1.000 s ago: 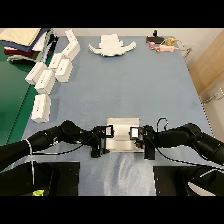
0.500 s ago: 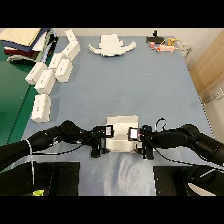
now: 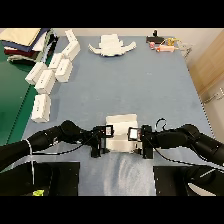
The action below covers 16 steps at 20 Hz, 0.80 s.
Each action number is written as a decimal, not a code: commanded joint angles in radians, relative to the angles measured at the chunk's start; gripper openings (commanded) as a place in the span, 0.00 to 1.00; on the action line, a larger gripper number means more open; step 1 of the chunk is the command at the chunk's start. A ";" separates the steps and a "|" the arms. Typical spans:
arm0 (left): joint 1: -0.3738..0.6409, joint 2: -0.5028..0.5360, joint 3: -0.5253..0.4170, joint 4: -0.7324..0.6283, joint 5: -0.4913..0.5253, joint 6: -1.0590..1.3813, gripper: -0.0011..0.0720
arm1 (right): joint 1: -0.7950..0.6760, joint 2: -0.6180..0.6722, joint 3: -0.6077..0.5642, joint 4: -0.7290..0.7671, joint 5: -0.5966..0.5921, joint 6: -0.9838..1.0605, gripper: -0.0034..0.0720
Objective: Fold the box.
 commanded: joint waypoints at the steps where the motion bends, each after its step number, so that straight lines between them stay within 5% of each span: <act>1: 0.000 -0.001 0.001 0.000 -0.001 0.000 0.48 | 0.000 0.000 0.000 0.000 0.002 0.008 0.92; 3: 0.000 -0.001 0.001 0.000 -0.001 0.000 0.48 | 0.000 0.000 0.000 0.000 0.000 0.010 0.89; 4: 0.000 -0.001 0.001 0.000 -0.001 0.000 0.48 | 0.000 0.000 0.000 0.000 -0.008 0.048 0.77; 6: 0.000 -0.001 0.001 0.000 0.000 0.000 0.48 | 0.000 0.001 0.013 -0.039 -0.058 0.176 0.23; 7: 0.000 -0.001 0.001 0.000 0.000 0.000 0.48 | 0.000 0.001 0.024 -0.080 -0.085 0.255 0.15; 12: 0.000 -0.001 0.001 0.000 -0.001 0.000 0.48 | 0.000 0.002 0.132 -0.303 -0.291 0.649 0.05; 16: 0.000 -0.001 0.001 0.000 0.000 0.000 0.48 | -0.019 0.002 0.250 -0.752 -0.559 1.275 0.05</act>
